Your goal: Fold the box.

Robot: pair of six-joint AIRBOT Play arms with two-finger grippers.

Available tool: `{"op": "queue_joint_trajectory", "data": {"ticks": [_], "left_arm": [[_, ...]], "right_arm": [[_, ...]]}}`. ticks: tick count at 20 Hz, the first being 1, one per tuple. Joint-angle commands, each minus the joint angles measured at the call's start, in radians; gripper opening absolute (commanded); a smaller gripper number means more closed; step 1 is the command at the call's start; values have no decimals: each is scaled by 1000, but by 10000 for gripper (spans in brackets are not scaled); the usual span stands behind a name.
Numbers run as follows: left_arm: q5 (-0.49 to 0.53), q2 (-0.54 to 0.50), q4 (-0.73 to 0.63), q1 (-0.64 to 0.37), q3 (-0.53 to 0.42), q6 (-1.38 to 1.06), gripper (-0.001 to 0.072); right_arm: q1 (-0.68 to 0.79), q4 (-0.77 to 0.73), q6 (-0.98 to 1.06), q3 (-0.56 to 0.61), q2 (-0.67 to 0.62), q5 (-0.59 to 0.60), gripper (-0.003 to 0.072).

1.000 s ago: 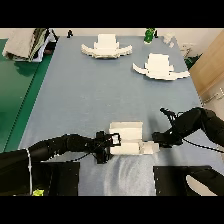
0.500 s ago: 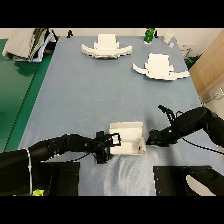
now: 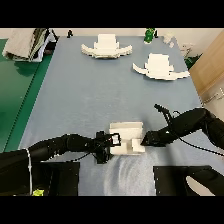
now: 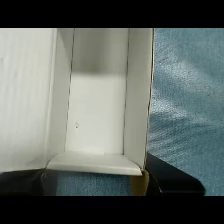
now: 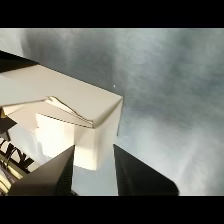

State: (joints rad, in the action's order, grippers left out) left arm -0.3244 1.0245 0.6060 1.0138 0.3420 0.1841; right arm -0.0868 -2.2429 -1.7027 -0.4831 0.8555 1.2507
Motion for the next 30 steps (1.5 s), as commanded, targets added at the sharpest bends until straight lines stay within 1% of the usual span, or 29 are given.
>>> {"op": "queue_joint_trajectory", "data": {"ticks": [1, 3, 6, 8, 11, 13, 16, 21, 22, 24, 25, 26, 30], "left_arm": [[0, 0, 0, 1, 0, 0, 449], [0, 0, 0, 1, 0, 0, 449], [0, 0, 0, 1, 0, 0, 449], [0, 0, 0, 1, 0, 0, 449], [0, 0, 0, 1, 0, 0, 449], [0, 0, 0, 1, 0, 0, 450], [0, 0, 0, 1, 0, 0, 449], [0, 0, 0, 1, 0, 0, 449], [0, 0, 0, 1, 0, 0, 449], [0, 0, 0, 1, 0, 0, 449], [0, 0, 0, 1, 0, 0, 449], [0, 0, 0, 1, 0, 0, 449], [0, 0, 0, 1, 0, 0, 449]], "right_arm": [[-103, 16, 34, 0, 0, -100, 391], [-180, 90, 122, -2, 2, -154, 379], [-322, 264, 332, -37, 5, -206, 378], [-430, 415, 496, -79, 40, -192, 378], [-567, 575, 713, -154, 129, -185, 378], [-637, 654, 814, -208, 195, -156, 377], [-689, 703, 903, -267, 291, -95, 378], [-694, 706, 984, -276, 359, -89, 377], [-694, 707, 989, -276, 362, -89, 364], [-694, 713, 996, -276, 362, -88, 189], [-694, 714, 996, -276, 362, -85, 47], [-694, 713, 996, -276, 362, -82, 5], [-694, 713, 996, -276, 363, -82, 3]]}}
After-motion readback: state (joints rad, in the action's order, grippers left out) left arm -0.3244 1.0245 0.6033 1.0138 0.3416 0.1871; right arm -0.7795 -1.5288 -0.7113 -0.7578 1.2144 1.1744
